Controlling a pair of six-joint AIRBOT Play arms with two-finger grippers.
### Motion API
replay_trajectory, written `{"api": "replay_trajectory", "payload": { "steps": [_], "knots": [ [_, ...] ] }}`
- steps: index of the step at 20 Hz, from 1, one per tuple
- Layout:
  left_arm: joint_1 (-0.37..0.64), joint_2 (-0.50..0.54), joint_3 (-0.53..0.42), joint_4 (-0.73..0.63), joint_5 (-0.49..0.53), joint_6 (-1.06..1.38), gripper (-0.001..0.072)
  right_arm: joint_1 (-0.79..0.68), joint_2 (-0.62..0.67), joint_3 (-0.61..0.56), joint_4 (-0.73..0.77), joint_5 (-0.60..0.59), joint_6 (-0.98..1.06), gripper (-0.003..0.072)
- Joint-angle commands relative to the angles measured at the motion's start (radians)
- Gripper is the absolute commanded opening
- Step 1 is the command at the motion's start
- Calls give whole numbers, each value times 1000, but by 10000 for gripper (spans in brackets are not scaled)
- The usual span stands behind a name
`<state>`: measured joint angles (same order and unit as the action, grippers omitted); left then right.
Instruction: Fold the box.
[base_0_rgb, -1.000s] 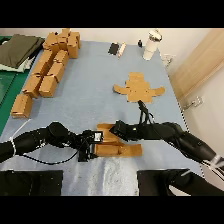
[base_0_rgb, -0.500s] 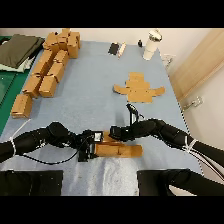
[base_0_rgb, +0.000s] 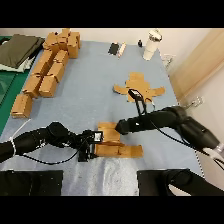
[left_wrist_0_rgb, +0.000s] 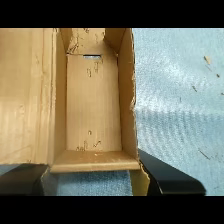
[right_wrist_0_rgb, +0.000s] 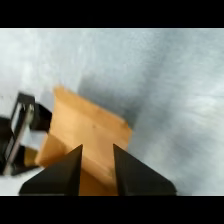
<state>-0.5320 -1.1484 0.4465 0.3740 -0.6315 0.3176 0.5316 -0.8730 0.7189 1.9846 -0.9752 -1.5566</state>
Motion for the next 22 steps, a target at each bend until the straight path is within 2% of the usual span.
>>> {"api": "replay_trajectory", "payload": {
  "steps": [1, 2, 3, 4, 7, 9, 11, 13, 16, 18, 19, 20, 21, 22],
  "knots": [
    [0, 0, 1, 0, 0, 0, 517, 4, 126, -4, -93, -350, -275, 360],
    [0, 0, 1, 0, 0, 0, 517, 23, 146, -45, -80, -388, -368, 385],
    [0, 0, 1, 0, 0, 0, 517, 48, 160, -100, -81, -383, -442, 542],
    [0, 0, 1, 0, 0, 0, 517, 69, 164, -155, -91, -338, -525, 640],
    [0, 0, 1, 0, 0, 0, 517, 108, 144, -265, -158, -129, -721, 648],
    [0, 0, 1, 0, 0, 0, 517, 112, 124, -271, -197, -9, -769, 648],
    [0, 0, 1, 0, -3, 0, 517, 113, 115, -271, -173, 98, -819, 648],
    [0, 0, 1, 0, -4, 0, 517, 113, 112, -271, -103, 146, -885, 648],
    [0, 0, 1, 0, -4, 0, 517, 113, 112, -272, -18, 126, -951, 647],
    [0, 0, 1, 0, -4, 0, 517, 116, 112, -272, 17, 108, -951, 619],
    [0, 0, 1, 0, -4, 0, 517, 123, 112, -272, 22, 99, -950, 493],
    [0, 0, 1, 0, -4, 0, 517, 133, 112, -273, 21, 100, -951, 408],
    [0, 0, 1, 0, -4, 0, 517, 144, 112, -273, 21, 100, -950, 341],
    [0, 0, 1, 0, -4, 0, 517, 151, 111, -274, 20, 105, -951, 333]
  ]
}}
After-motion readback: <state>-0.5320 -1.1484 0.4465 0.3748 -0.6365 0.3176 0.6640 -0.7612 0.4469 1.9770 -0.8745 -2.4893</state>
